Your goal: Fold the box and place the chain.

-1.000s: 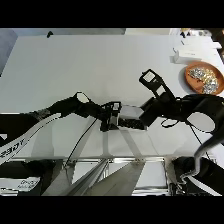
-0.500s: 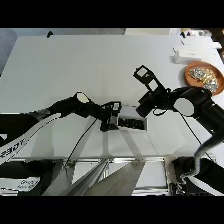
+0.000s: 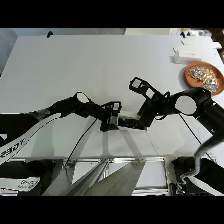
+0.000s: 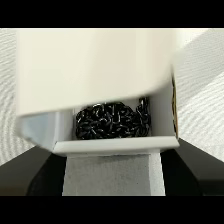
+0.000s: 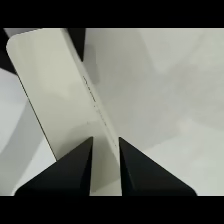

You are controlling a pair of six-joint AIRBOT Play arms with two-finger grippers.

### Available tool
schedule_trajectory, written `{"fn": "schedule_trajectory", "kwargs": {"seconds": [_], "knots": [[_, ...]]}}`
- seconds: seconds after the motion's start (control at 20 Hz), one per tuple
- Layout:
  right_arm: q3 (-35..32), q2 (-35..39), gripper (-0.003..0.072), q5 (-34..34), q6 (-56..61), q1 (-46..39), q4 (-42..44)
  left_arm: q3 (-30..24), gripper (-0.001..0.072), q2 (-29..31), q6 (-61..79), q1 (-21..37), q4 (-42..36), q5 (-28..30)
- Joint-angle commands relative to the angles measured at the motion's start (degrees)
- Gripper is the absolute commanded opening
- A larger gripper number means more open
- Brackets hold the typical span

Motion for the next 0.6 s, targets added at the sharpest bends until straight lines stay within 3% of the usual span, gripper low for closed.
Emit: {"fn": "schedule_trajectory", "kwargs": {"seconds": [0.0,0.55], "knots": [[0.0,0.0,0.0212,2.9,-5.9,0.0,4.2,0.0,0.0172,0.0,0.0,0.0,0.0,0.0],[0.0,-3.9,0.0252,2.9,-10.1,0.0,4.9,0.0,0.0172,0.0,0.0,0.0,0.0,0.0]]}}
